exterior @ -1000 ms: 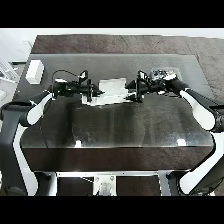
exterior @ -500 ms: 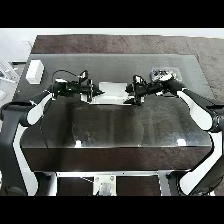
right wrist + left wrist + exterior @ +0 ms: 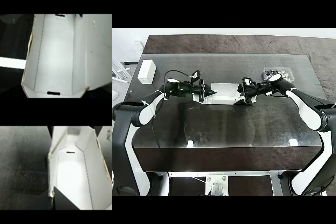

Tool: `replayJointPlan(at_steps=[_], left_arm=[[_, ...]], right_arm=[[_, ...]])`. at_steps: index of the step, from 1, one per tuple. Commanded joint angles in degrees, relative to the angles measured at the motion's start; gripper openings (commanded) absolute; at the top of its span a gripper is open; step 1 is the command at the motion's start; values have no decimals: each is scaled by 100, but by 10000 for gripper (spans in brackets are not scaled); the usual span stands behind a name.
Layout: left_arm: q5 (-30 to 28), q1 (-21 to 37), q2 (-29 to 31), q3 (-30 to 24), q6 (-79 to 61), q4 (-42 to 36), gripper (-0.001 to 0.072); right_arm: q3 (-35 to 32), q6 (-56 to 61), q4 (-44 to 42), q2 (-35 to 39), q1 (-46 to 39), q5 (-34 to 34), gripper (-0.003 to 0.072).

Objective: Fold the box and place the chain.

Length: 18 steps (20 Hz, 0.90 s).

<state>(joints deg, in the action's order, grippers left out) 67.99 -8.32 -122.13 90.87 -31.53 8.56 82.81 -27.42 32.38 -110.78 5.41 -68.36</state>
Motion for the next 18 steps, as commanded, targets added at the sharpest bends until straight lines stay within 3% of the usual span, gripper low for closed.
replayJointPlan(at_steps=[1, 18], left_arm=[[-4, 0, 0, -2, 0, 0, 20], [-2, 0, 0, -2, 0, -2, 20]], right_arm=[[7, -22, -24, -66, 35, -4, 683], [7, -26, -492, -251, -83, -4, 683]])
